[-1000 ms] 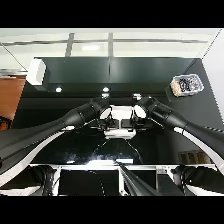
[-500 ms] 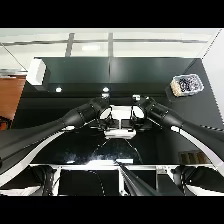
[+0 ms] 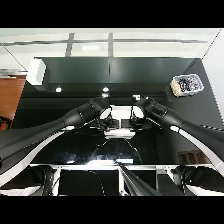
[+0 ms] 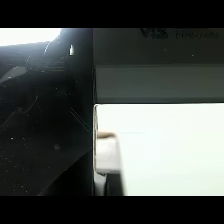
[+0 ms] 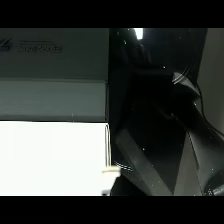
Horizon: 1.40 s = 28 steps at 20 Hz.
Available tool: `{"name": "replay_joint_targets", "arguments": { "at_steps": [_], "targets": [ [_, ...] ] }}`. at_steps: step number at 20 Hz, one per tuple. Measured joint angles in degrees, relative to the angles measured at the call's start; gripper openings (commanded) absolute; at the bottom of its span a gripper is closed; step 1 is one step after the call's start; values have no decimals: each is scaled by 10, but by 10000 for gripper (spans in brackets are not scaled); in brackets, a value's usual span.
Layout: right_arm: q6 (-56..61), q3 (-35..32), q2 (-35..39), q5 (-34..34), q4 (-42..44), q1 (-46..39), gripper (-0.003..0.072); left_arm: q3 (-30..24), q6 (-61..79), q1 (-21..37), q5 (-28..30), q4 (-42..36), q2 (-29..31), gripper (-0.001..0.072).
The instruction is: Fold the box and place the chain.
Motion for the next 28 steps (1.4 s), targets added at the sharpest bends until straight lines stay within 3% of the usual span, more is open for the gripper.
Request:
{"name": "replay_joint_targets", "arguments": {
  "at_steps": [1,2,13,16,17,22,23,25,28],
  "targets": [
    [-1,-1,-1,-5,-2,0,236,0,1,0,0,0,0,30],
    [-1,-1,0,-5,-1,0,253,0,1,0,0,0,0,30],
    [-3,-4,0,3,1,0,247,0,1,0,1,0,0,30],
    [-4,-6,0,2,1,0,116,0,1,0,1,0,0,30],
    [-4,-7,0,1,3,0,14,0,1,0,1,0,0,30],
    [-3,-7,0,-3,3,0,17,0,-1,0,1,-1,0,30],
    [-5,-7,0,-3,3,0,31,0,-1,0,1,-1,0,30],
    [-8,-7,1,-4,0,0,301,0,2,0,1,0,0,30],
    [-18,-1,7,7,0,-4,319,0,1,0,1,0,0,30]
  ]
}}
